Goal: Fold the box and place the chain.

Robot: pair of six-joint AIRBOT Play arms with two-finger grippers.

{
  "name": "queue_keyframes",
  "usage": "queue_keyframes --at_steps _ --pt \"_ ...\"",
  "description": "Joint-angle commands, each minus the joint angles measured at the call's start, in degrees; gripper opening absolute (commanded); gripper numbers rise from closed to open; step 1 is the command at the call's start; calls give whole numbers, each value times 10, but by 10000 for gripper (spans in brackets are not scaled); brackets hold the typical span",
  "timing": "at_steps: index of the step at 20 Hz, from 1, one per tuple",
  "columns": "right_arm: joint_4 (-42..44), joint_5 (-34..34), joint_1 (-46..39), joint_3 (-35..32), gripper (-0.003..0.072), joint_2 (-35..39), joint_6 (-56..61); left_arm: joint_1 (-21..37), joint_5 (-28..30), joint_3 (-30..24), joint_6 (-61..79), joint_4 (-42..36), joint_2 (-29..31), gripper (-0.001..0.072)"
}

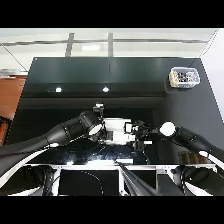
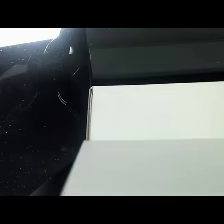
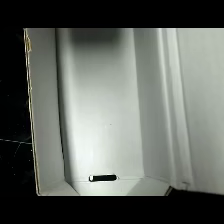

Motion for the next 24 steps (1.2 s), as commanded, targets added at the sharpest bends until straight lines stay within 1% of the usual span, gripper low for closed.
queue_keyframes --at_steps 1,4,7,11,12,13,14,19,24 --pt "0 0 1 0 203 0 0 0 -2 0 -1 -2 -3 122" --pt "0 0 1 0 203 0 0 0 -2 0 -1 -2 -3 101" --pt "0 0 1 0 203 0 0 0 -2 0 -1 -3 -3 27" --pt "0 0 1 0 203 0 0 0 -2 0 -1 -4 -3 34" --pt "0 0 1 0 203 0 0 0 -2 1 -1 -4 -3 127" --pt "0 0 1 0 203 0 0 0 -5 3 -1 -3 -3 300" --pt "0 0 1 0 203 0 0 1 -7 6 -3 1 -3 381" --pt "0 0 1 0 202 0 0 15 -4 15 -4 10 -4 385" --pt "0 0 1 0 203 0 0 16 -2 15 -5 8 -13 383"
